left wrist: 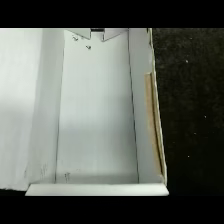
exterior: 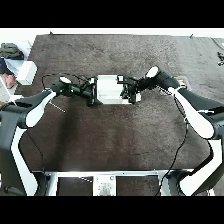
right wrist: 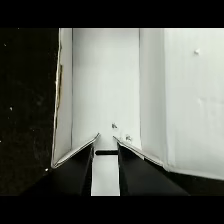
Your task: Fold the box and place the chain.
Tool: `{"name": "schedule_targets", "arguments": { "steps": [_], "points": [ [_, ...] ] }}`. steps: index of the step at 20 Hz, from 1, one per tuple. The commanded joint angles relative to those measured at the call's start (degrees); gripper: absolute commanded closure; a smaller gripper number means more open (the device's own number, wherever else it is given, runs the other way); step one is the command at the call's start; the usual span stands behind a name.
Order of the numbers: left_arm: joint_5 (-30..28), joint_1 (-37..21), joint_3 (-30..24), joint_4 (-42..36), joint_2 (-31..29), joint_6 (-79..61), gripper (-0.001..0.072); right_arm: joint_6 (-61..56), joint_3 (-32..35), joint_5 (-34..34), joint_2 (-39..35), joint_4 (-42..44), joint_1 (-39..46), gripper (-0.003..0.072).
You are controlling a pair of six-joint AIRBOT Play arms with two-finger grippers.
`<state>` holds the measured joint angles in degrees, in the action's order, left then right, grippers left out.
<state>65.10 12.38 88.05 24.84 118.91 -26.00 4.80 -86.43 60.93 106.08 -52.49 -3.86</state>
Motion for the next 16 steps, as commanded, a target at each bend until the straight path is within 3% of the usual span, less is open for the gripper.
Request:
{"name": "schedule_targets", "arguments": {
  "steps": [1, 10, 11, 12, 15, 16],
  "points": [
    [-0.07, 0.07, -0.02, -0.02, -0.02, 0.02, 0.0365, 0.13, 0.02, -0.57, 1.18, 2.93, -0.13, 0.0474],
    [-0.04, 0.07, -0.02, -0.02, -0.02, 0.02, 0.0365, 0.57, 0.00, -1.36, 1.20, 5.22, -0.24, 0.0464],
    [-0.04, 0.07, -0.02, -0.02, -0.02, 0.02, 0.0365, 0.57, 0.00, -1.40, 1.20, 5.20, -0.24, 0.0346],
    [-0.04, 0.07, -0.02, -0.02, -0.02, 0.02, 0.0365, 0.57, 0.00, -1.40, 1.20, 5.11, -0.24, 0.0286],
    [-0.04, 0.07, -0.02, -0.02, -0.02, 0.02, 0.0365, 0.55, 0.00, -1.38, 1.20, 3.43, -0.22, 0.0276],
    [-0.04, 0.07, -0.02, -0.02, -0.02, 0.02, 0.0365, 0.57, 0.00, -1.46, 1.20, 3.43, -0.17, 0.0084]
  ]
}}
